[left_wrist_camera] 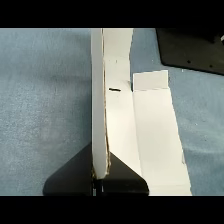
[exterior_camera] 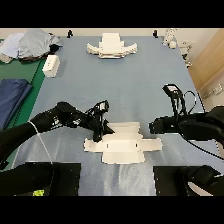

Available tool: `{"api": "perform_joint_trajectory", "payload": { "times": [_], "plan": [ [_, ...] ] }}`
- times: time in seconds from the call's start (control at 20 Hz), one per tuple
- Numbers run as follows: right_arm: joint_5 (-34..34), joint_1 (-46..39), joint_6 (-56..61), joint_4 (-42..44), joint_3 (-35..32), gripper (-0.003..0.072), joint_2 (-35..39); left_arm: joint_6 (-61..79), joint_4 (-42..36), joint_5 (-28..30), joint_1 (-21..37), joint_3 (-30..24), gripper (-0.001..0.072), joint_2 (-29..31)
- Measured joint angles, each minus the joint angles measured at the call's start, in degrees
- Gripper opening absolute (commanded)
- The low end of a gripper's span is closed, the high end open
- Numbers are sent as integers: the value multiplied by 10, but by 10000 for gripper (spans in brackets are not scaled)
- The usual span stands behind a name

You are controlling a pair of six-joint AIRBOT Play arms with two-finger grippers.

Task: Fold the box.

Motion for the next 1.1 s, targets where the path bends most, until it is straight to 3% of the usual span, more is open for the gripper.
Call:
{"api": "perform_joint_trajectory", "payload": {
  "times": [0.8,1.1],
  "plan": [
    [-3,8,16,-24,0,0,5,18,6,48,1,35,12,0],
    [-1,8,16,-25,0,0,4,33,32,26,1,35,12,0]
  ]
}}
